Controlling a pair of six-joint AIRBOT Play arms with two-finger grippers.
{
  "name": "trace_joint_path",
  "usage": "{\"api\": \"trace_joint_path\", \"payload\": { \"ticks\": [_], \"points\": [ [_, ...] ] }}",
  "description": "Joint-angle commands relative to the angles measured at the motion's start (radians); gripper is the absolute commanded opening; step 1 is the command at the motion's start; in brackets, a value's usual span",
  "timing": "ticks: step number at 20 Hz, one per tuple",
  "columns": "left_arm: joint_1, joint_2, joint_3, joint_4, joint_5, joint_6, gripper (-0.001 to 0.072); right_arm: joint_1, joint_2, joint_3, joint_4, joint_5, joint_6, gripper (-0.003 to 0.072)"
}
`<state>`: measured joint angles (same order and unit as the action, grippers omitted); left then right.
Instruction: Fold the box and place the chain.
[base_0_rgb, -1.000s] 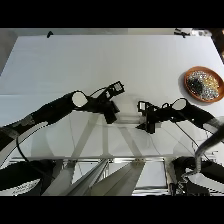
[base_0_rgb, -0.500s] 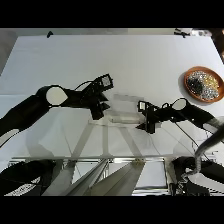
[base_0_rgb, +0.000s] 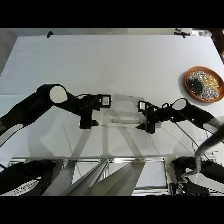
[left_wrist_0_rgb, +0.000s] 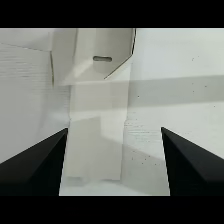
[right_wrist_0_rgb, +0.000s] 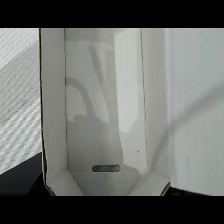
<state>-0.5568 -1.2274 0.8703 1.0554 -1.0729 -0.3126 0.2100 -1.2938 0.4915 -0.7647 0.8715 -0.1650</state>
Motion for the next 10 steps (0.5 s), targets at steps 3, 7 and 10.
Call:
{"api": "trace_joint_path", "payload": {
  "ticks": [3, 7, 10],
  "points": [
    [-0.002, -0.114, 0.0, -0.016, 0.068, 0.14, 0.0637, 0.001, -0.001, 0.0, -0.077, 0.0, 0.0, 0.0341],
    [0.003, -0.154, 0.0, -0.077, 0.117, 0.287, 0.0632, 0.001, -0.001, 0.0, -0.076, 0.0, 0.0, 0.0341],
    [0.003, -0.19, 0.0, -0.079, 0.181, 0.286, 0.063, 0.001, -0.001, 0.0, -0.077, 0.0, 0.0, 0.0341]
  ]
}}
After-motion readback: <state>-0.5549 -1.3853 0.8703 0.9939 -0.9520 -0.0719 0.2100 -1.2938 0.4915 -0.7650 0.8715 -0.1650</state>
